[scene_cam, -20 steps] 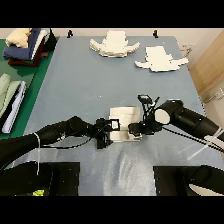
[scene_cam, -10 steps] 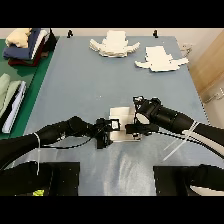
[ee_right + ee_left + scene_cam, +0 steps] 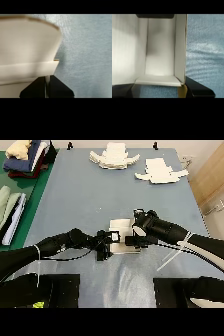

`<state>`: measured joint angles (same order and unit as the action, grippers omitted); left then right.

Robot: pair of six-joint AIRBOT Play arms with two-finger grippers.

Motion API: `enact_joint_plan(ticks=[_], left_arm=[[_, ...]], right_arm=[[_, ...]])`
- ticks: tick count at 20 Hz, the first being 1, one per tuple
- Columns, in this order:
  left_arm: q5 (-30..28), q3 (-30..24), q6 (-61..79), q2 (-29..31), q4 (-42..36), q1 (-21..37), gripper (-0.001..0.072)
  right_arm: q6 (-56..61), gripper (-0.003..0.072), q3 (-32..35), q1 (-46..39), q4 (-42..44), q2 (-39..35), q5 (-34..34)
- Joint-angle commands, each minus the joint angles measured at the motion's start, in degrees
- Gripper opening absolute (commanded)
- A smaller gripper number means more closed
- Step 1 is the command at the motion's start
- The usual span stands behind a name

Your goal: Fold the box.

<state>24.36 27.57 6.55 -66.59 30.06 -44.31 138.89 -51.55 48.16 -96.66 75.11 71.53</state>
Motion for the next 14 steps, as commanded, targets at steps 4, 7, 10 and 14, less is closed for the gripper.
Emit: enact_joint_plan(ticks=[4,7,10,14], left_arm=[[0.1,0.0,0.1,0.0,0.1,0.1,0.0353],[0.1,0.0,0.1,0.0,0.1,0.1,0.0353],[0.1,0.0,0.1,0.0,0.1,0.1,0.0353],[0.1,0.0,0.1,0.0,0.1,0.1,0.0353]], right_arm=[[0.2,0.0004,0.0,0.2,0.4,0.2,-0.5],[0.1,0.0343,0.0,0.2,1.4,0.2,-0.4],[-1.0,0.0358,0.0,0.2,3.1,-0.1,-0.4],[-1.4,0.0358,-0.3,0.2,3.6,-3.5,0.2]])
